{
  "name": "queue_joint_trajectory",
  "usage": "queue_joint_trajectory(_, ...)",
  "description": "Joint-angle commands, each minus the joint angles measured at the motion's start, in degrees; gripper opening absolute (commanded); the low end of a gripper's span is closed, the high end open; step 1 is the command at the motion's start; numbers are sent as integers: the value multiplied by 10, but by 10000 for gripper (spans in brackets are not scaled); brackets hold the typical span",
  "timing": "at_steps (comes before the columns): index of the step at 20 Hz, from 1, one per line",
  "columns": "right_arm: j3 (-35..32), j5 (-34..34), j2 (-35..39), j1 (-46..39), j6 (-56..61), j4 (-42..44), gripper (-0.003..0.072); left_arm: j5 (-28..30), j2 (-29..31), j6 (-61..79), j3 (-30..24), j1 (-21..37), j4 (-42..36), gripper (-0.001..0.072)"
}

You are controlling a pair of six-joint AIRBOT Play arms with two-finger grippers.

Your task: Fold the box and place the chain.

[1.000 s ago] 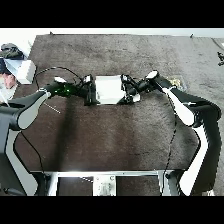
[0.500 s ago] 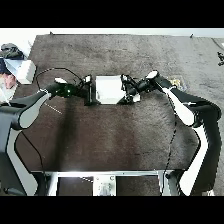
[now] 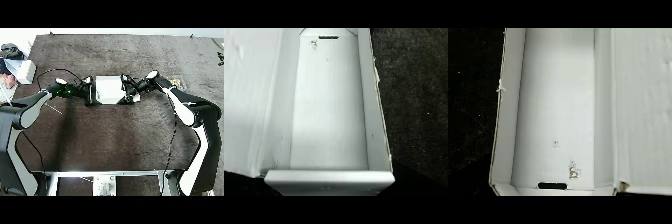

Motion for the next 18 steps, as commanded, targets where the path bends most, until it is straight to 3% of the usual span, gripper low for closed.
queue_joint_trajectory(1,0,0,0,1,0,0,431,-5,0,5,0,1,0,669)
queue_joint_trajectory(18,0,0,0,1,0,0,431,6,-12,23,0,-14,-30,659)
